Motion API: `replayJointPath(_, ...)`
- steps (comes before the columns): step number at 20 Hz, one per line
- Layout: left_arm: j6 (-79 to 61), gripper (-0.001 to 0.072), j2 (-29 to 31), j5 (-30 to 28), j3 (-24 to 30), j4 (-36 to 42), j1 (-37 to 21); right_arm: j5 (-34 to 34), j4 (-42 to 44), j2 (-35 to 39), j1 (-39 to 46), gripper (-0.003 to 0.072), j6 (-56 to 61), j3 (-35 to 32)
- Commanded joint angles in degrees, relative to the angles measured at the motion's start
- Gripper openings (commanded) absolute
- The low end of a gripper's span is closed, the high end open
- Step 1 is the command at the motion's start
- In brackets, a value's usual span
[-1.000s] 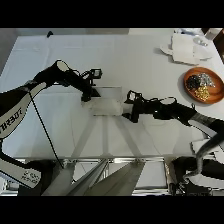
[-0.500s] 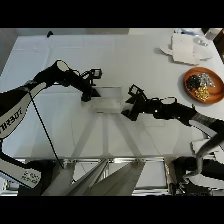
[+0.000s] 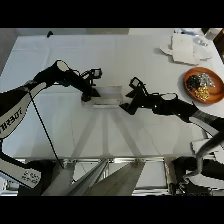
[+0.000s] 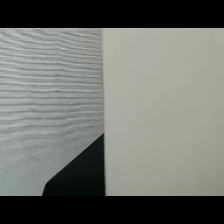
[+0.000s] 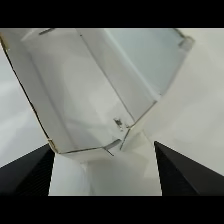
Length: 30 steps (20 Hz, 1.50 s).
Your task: Fold the box and place the chain.
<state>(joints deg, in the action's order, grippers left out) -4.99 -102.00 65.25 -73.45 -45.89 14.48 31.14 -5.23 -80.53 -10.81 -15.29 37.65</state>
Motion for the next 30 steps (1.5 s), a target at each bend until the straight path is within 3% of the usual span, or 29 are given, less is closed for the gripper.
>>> replayJointPath(1,-0.07,0.0015,0.04,0.11,0.00,-0.02,0.02,0.50,-5.62,0.04,1.84,0.0688,3.17,1.27)
replayJointPath(3,-0.07,0.0015,0.04,0.09,0.00,-0.02,0.02,3.10,-9.42,0.02,2.38,0.0688,3.32,2.34)
replayJointPath(15,-0.07,0.0015,0.04,0.09,0.00,-0.02,0.02,5.20,-11.28,-1.07,2.36,0.0688,2.82,5.68)
replayJointPath(24,-0.07,0.0015,0.04,0.09,0.00,-0.02,0.02,9.92,-24.39,-8.68,2.38,0.0688,8.90,15.10)
replayJointPath(27,-0.07,0.0015,0.04,0.09,0.00,-0.02,0.02,14.67,-24.98,-11.32,2.38,0.0688,8.76,18.86)
replayJointPath(30,-0.07,0.0015,0.04,0.11,0.00,-0.02,0.02,15.02,-24.87,-12.66,2.51,0.0688,7.28,20.46)
